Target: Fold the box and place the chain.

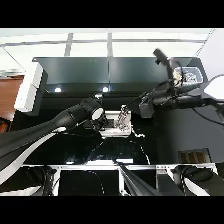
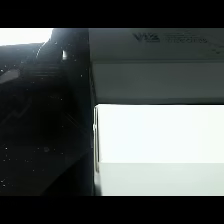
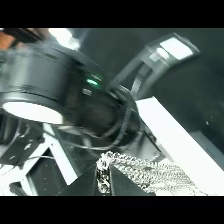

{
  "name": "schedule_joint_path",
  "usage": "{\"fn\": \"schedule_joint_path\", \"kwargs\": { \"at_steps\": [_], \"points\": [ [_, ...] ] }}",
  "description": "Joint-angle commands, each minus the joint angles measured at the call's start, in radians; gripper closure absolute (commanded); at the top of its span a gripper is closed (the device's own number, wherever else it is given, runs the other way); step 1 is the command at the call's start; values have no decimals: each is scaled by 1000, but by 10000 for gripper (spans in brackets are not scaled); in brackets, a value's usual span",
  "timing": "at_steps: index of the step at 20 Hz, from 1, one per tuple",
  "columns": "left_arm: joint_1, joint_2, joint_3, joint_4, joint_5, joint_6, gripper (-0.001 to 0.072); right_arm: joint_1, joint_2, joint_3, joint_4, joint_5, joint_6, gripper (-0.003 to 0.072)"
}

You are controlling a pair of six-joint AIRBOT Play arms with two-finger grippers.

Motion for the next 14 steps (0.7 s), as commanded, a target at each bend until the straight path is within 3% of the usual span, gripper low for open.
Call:
{"fn": "schedule_joint_path", "kwargs": {
  "at_steps": [1, 5, 7, 9, 11, 12, 13, 14],
  "points": [
    [0, 0, 0, 0, 0, 0, 679, -3, -6, -67, -72, -59, 0, 372],
    [0, 0, 0, 0, 0, 0, 679, -186, 44, -18, -115, 99, -21, 373],
    [0, 0, 0, 0, 0, 0, 679, -275, 70, -31, -242, 201, -50, 374],
    [0, 0, 0, 0, 0, 0, 679, -286, 87, -127, -370, 151, -59, 374],
    [0, 0, 0, 0, 0, 0, 679, -256, 87, -264, -352, 14, -133, 370],
    [0, 0, 0, 0, 0, 0, 679, -225, 86, -319, -355, -64, -173, 109],
    [0, 0, 0, 0, 0, 0, 680, -185, 85, -369, -356, -146, -220, -20],
    [0, 0, 0, 0, 0, 0, 679, -148, 84, -404, -356, -201, -255, -20]
  ]
}}
